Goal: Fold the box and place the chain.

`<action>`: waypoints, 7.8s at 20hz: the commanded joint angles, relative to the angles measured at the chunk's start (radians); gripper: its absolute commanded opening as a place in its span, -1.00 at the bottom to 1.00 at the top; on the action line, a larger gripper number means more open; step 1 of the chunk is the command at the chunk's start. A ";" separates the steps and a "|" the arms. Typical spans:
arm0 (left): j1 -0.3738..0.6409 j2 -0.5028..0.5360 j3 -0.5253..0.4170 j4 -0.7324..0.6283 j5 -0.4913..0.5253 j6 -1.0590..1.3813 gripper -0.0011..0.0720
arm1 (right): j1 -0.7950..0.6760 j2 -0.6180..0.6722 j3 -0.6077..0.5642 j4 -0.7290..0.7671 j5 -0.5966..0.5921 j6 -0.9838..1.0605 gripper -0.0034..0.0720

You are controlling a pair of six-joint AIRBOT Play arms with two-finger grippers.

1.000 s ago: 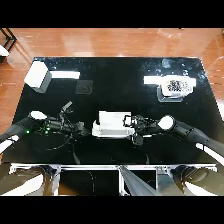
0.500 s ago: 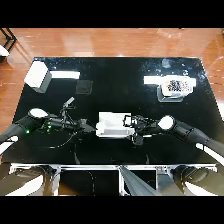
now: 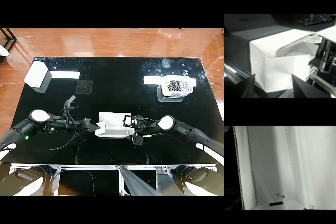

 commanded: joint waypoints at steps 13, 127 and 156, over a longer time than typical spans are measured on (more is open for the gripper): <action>-0.139 0.029 0.001 0.118 0.132 -0.219 0.60 | 0.000 0.000 0.000 0.000 0.001 0.000 -0.75; -0.552 -0.363 0.541 1.030 -0.185 -1.237 -0.48 | 0.000 0.000 0.000 0.000 0.001 0.001 -0.75; -0.531 -0.385 0.570 1.025 -0.201 -1.228 -0.92 | 0.000 0.001 0.000 0.004 0.013 0.015 -0.57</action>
